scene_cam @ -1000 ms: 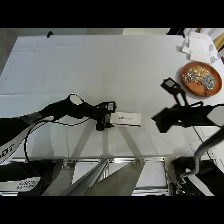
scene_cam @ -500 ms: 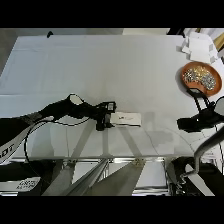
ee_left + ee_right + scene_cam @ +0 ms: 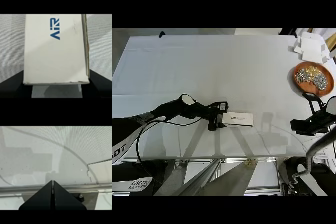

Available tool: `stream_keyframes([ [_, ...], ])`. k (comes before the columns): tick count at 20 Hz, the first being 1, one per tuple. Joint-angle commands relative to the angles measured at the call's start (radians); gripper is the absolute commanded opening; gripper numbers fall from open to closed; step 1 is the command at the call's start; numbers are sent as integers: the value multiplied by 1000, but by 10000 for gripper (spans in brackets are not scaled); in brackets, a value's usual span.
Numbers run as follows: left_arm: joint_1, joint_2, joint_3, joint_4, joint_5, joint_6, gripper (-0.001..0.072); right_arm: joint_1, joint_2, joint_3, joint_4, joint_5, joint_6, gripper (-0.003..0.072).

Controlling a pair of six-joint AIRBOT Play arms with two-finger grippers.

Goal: Fold the box and place the chain.

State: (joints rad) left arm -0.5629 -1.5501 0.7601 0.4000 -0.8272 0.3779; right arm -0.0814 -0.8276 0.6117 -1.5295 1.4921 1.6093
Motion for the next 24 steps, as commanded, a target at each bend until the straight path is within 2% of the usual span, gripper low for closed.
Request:
stream_keyframes([
  [1,0,0,1,0,1,1,338,-1,-1,0,-1,4,6,14],
  [3,0,0,1,0,1,0,335,-1,-1,0,-2,4,7,14],
  [4,0,0,1,0,1,0,247,-1,-1,0,-1,4,7,14],
  [5,1,2,1,0,0,0,-3,-1,-1,0,-2,4,7,14],
  [9,2,56,1,-11,1,-14,3,-1,0,0,-2,4,7,14],
  [15,50,291,1,0,13,-352,4,-1,-1,0,-1,5,6,14],
  [21,246,566,1,140,35,-628,4,-1,0,0,-1,5,7,14],
  [24,374,660,1,295,34,-791,4,-1,0,0,-2,5,7,14],
])
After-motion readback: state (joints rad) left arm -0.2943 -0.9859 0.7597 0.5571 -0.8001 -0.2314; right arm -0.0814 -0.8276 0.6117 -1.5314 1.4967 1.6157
